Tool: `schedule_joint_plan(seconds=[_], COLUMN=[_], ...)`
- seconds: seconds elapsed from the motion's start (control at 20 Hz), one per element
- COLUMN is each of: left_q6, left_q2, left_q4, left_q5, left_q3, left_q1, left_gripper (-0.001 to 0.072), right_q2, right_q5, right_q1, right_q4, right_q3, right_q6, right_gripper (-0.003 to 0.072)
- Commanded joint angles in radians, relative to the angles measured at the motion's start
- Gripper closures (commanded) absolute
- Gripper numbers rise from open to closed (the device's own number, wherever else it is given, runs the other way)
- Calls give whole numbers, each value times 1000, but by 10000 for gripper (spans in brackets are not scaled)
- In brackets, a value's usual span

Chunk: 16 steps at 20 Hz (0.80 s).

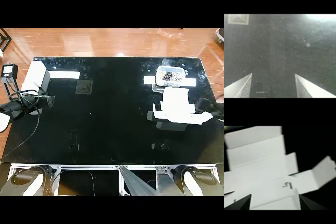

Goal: Fold the box and place the chain.

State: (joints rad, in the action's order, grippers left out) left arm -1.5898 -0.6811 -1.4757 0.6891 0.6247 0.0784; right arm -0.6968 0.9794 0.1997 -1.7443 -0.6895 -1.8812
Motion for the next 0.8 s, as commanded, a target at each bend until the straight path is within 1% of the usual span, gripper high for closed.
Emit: schedule_joint_plan(seconds=[0.0, 0.1, 0.2, 0.25, 0.3, 0.35, 0.4, 0.45, 0.65, 0.7, 0.75], left_q6=[-1, -1, -1, -1, -1, -1, -1, -1, -1, -1, -1], left_q2=[-5, -5, -5, -5, -5, -6, -6, -8, -13, -13, -13], left_q4=[-1, -1, -1, 0, -1, -1, 0, 0, 0, 0, 0], left_q5=[-3, -2, -3, -2, -2, -3, -3, -3, -2, -2, -2], left_q3=[1, 1, 1, 1, 1, 1, 1, 1, 1, 1, 1], left_q1=[0, 0, 0, 0, 0, 0, 0, 0, 0, 0, 0], left_gripper=[87, 87, 87, 87, 87, 87, 87, 87, 87, 87, 87], right_q2=[-11, -45, -119, -169, -222, -288, -358, -442, -783, -853, -906], right_q5=[12, -8, -26, -25, -16, 10, 56, 122, 455, 512, 539], right_q1=[304, 486, 651, 720, 772, 805, 812, 804, 754, 743, 734], right_q4=[-3, 73, 186, 261, 367, 518, 633, 693, 689, 689, 696], right_q3=[-6, -7, -8, -12, -27, -58, -101, -164, -435, -485, -523], right_q6=[20, 71, 140, 174, 238, 356, 458, 510, 570, 585, 594], right_gripper=[-12, -12, -12, -12, -11, -11, -11, -11, -12, -11, -11])
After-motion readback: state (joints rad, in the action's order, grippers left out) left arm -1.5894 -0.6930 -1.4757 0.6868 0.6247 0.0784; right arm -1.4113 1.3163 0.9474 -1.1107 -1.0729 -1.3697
